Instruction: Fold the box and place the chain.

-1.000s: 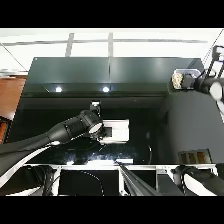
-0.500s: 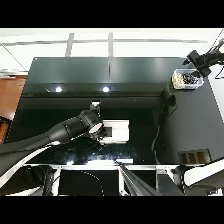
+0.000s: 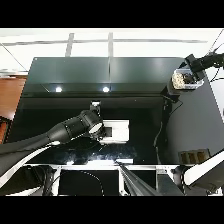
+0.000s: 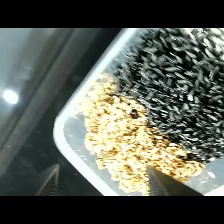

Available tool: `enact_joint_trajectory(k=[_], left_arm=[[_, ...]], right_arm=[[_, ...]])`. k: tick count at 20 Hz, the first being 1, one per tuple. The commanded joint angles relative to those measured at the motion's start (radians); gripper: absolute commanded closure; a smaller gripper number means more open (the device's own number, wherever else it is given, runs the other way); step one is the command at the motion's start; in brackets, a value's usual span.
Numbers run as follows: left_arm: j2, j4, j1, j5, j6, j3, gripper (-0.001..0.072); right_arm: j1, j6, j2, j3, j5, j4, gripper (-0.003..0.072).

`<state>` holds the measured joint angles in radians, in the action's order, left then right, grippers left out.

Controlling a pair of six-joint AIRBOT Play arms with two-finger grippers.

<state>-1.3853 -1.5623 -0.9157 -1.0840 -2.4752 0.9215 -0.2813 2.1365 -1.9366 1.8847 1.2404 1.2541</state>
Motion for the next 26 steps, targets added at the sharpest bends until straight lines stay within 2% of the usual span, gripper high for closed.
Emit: enact_joint_trajectory(k=[1,10,19,20,21,22,24,26], left_arm=[[-0.001,0.0,0.001,0.001,0.0,0.0,0.0679],[-0.001,0.0,0.001,0.001,0.0,0.0,0.0679],[-0.001,0.0,0.001,0.001,0.0,0.0,0.0679],[-0.001,0.0,0.001,0.001,0.0,0.0,0.0679],[-0.001,0.0,0.001,0.001,0.0,0.0,0.0679],[-0.001,0.0,0.001,0.001,0.0,0.0,0.0679],[-0.001,0.0,0.001,0.001,0.0,0.0,0.0679],[-0.001,0.0,0.001,0.001,0.0,0.0,0.0679]], right_arm=[[-0.002,0.003,-0.013,0.004,0.029,0.04,0.0109],[0.005,-0.012,-0.017,0.004,0.015,0.06,0.0109],[0.024,-0.019,-0.078,0.004,-0.008,0.043,0.011],[0.024,-0.033,-0.08,0.004,-0.011,0.031,0.0233],[0.024,-0.062,-0.08,0.004,-0.013,0.012,0.0462],[0.02,-0.105,-0.079,0.005,-0.013,-0.023,0.0613],[0.009,-0.137,-0.075,0.005,0.011,-0.065,0.0646],[-0.007,-0.177,-0.052,0.005,0.042,-0.064,0.0646]])
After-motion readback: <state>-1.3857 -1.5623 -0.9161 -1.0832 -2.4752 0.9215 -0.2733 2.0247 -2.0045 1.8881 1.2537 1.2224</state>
